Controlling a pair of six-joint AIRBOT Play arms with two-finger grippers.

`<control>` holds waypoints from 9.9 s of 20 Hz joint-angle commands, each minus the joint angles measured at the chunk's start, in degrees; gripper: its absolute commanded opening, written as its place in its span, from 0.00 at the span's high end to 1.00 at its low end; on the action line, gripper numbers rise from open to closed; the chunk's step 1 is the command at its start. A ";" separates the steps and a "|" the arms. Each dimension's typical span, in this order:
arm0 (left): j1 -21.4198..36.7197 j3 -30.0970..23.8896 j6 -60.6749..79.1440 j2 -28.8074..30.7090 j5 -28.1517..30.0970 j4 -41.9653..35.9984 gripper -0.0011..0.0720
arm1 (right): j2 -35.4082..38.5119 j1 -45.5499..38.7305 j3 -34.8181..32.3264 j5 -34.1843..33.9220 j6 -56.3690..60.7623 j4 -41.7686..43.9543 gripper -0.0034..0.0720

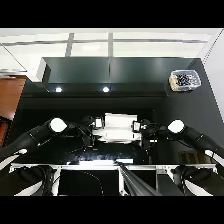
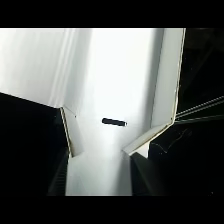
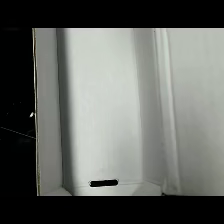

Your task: Fold the box and place the chain.

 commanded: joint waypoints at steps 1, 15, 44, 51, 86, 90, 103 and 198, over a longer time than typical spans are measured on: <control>-0.20 0.28 0.00 -0.48 -0.39 -1.46 0.44 | -0.02 0.02 -0.02 0.02 0.02 0.00 0.24; -1.95 0.46 0.04 -0.87 -2.27 -9.29 0.62 | -0.02 0.02 -0.02 0.02 0.00 0.00 0.24; 1.66 0.46 -18.95 7.19 -1.42 1.66 0.95 | -0.02 0.00 -0.02 0.02 0.02 0.02 0.24; 33.16 0.33 -80.94 12.76 -22.95 18.18 0.95 | -0.02 0.02 -0.02 0.00 0.02 0.02 0.24; 3.41 10.67 -72.94 -9.57 -13.44 -1.62 0.03 | -0.02 0.02 -0.02 0.00 0.02 0.00 0.24; -1.77 12.07 -82.09 -9.57 -7.34 3.56 0.05 | -0.02 0.02 -0.02 0.00 0.02 0.02 0.24; -10.58 21.40 -118.75 -9.79 -16.35 37.44 0.07 | -0.02 0.02 -0.02 0.00 0.02 0.02 0.24; -21.29 35.41 -139.56 -21.38 -27.58 50.93 0.95 | 6.64 2.10 -0.02 0.07 12.79 -1.27 0.64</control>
